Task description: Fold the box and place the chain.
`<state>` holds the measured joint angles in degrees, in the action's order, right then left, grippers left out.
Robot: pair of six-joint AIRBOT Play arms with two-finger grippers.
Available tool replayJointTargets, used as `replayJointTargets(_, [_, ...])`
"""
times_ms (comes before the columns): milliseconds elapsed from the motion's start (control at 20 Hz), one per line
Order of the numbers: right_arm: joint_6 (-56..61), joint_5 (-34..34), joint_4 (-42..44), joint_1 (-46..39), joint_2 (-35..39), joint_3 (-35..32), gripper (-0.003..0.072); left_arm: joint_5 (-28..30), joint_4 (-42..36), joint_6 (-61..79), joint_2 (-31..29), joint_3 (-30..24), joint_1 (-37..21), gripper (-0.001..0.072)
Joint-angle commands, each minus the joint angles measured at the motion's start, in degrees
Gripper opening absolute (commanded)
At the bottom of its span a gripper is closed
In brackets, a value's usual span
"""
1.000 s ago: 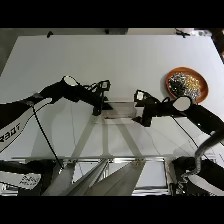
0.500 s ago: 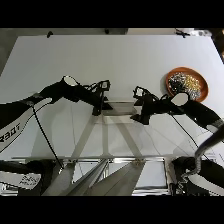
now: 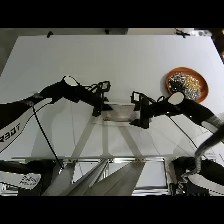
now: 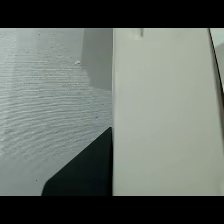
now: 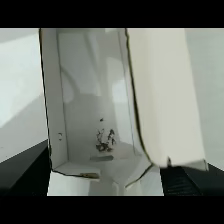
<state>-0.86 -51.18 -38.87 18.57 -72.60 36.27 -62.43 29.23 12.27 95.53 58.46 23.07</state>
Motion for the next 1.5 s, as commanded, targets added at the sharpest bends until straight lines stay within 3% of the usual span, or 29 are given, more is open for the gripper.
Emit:
replayJointTargets(0, [-1.22,-0.96,-0.11,1.01,-2.45,0.02,0.0679,0.44,-0.02,-0.07,0.00,0.02,0.00,0.0012])
replayJointTargets(500, [-2.69,-3.08,-1.84,1.01,-2.80,0.02,0.0679,0.44,0.00,-0.07,0.00,0.02,0.00,0.0012])
replayJointTargets(1450, [-7.15,5.25,0.26,3.54,-6.64,0.04,0.0662,0.44,-0.02,-0.07,0.00,0.02,0.00,0.0012])
